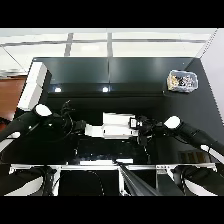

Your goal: Fold the box and place the chain.

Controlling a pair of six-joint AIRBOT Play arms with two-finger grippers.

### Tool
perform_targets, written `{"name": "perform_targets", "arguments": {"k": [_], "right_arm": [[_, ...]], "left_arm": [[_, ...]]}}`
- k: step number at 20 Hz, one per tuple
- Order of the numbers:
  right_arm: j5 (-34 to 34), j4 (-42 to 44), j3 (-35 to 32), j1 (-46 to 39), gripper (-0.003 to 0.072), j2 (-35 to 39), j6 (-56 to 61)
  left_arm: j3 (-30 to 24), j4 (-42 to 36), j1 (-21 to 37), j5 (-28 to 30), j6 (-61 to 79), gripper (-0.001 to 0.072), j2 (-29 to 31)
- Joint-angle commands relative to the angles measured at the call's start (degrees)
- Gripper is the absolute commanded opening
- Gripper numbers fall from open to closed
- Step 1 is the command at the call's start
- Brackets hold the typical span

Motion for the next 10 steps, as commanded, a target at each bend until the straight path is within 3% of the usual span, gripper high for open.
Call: {"name": "perform_targets", "arguments": {"k": [1,4,7,10], "right_arm": [[0.04,0.02,0.04,0.02,0.0126,0.02,0.04],[0.04,0.02,0.04,0.02,0.0126,0.02,0.02],[0.04,0.02,0.07,0.02,0.0126,0.02,0.02],[0.04,0.02,0.04,0.02,0.0126,0.02,0.02]], "left_arm": [[-0.04,-8.83,-1.33,1.22,6.99,0.0021,-4.74],[-0.02,-16.04,-0.79,-2.12,16.48,0.0021,-4.66],[-0.02,-16.39,-0.46,-4.02,18.47,0.0042,-4.66],[0.24,-18.03,-0.48,-6.05,18.47,0.0517,-4.66]]}}
